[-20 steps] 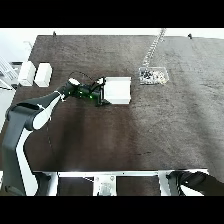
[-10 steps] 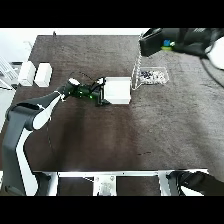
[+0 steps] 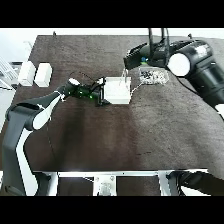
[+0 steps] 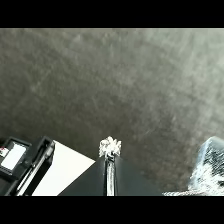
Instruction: Fold the box and place the chain.
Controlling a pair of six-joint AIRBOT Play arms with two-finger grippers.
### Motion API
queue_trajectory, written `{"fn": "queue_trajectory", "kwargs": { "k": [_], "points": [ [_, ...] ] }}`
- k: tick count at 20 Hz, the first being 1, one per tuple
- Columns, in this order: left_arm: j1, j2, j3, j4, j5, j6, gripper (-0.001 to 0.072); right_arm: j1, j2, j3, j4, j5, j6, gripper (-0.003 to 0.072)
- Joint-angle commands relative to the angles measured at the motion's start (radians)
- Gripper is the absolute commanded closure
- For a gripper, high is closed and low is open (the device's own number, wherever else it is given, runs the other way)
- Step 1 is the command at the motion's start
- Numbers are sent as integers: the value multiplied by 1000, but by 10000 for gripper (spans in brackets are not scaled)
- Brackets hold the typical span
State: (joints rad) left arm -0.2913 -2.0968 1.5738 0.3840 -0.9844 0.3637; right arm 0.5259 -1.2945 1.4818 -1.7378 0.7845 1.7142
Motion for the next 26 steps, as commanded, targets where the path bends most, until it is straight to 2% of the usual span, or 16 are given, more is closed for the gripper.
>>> {"fn": "queue_trajectory", "kwargs": {
  "k": [1,5,10,12,13,14,15,21,24,26],
  "points": [
    [1,0,0,0,0,0,283,1,-76,-24,21,-23,18,676],
    [1,0,0,0,0,0,283,1,-179,-98,68,-94,37,677],
    [1,0,0,0,0,0,283,1,-327,-228,172,-242,37,676],
    [1,0,0,0,0,0,283,1,-372,-233,186,-245,37,660],
    [1,0,0,0,0,0,283,0,-377,-233,186,-243,37,501],
    [1,0,0,0,1,0,283,-5,-372,-232,182,-237,36,269],
    [1,0,0,0,0,0,284,-12,-358,-232,182,-236,36,180],
    [1,0,0,0,0,0,283,-163,-179,-233,132,-199,39,181],
    [1,0,0,0,0,0,283,-296,-217,-235,169,-199,55,181],
    [1,0,0,0,0,0,283,-370,-277,-235,265,-241,-12,181]
  ]
}}
